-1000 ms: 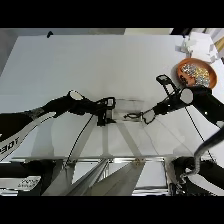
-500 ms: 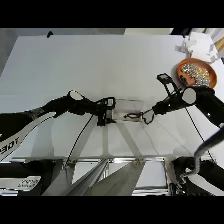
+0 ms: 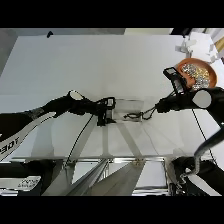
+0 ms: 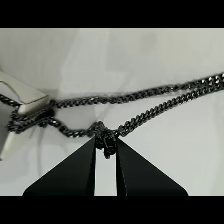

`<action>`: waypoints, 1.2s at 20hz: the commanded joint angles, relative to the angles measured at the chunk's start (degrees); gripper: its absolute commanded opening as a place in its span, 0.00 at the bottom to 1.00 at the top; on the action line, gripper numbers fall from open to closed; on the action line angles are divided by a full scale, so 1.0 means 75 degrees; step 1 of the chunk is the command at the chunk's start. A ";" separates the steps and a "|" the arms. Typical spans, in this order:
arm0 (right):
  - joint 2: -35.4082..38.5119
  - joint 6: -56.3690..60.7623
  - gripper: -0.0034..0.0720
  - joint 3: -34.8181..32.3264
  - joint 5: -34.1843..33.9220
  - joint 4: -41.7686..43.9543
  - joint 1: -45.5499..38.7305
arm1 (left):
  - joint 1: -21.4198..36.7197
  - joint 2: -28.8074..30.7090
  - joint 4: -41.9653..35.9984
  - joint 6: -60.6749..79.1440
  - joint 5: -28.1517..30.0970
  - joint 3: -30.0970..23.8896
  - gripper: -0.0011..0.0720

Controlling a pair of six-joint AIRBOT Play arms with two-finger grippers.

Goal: Fold the box and place the chain.

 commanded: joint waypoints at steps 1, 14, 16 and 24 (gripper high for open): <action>0.0493 -0.0458 0.07 0.0006 0.0038 0.0711 0.0009 | 0.0003 0.0000 0.0000 0.0003 0.0000 0.0003 0.03; 0.1996 -0.2888 0.07 0.0006 0.0548 0.4299 0.0023 | 0.0003 0.0000 0.0000 0.0003 0.0000 0.0003 0.03; 0.2040 -0.3284 0.07 0.0006 0.0560 0.4683 0.0280 | 0.0003 0.0000 0.0000 0.0003 0.0000 0.0003 0.03; 0.2037 -0.3710 0.07 0.0006 -0.0507 0.4832 0.1046 | 0.0003 0.0000 0.0000 0.0003 0.0000 0.0003 0.03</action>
